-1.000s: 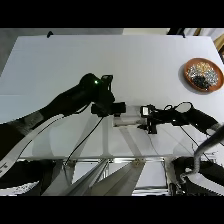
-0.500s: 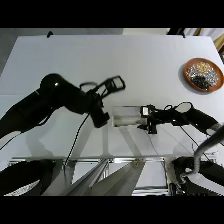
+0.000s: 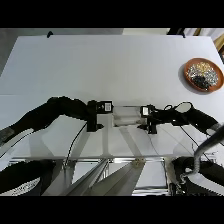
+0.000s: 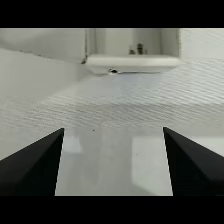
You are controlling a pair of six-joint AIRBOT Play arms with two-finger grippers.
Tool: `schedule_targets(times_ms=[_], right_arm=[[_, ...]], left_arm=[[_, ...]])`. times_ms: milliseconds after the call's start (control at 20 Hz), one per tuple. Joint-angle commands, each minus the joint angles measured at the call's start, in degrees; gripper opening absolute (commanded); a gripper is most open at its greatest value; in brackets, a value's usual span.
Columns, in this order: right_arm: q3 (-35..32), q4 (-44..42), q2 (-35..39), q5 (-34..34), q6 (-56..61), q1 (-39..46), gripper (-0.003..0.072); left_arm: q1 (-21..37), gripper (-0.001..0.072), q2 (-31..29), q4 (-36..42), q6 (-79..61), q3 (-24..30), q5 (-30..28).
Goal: Fold the box and place the chain.
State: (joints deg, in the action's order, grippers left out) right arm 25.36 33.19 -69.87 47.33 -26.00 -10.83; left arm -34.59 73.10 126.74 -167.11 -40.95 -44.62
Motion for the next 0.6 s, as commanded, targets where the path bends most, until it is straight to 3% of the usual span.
schedule_targets(times_ms=[0, 550], right_arm=[[0.0, 0.0, 0.0, 0.0, 0.0, 0.0, 0.0398], [0.0, 0.0, 0.0, 0.0, 0.0, 0.0, 0.0398]], left_arm=[[-0.7, 0.0701, 2.9, 2.0, -2.4, 0.8, 5.9], [-5.9, 0.0699, 1.3, 5.9, -2.4, 0.5, 4.9]])
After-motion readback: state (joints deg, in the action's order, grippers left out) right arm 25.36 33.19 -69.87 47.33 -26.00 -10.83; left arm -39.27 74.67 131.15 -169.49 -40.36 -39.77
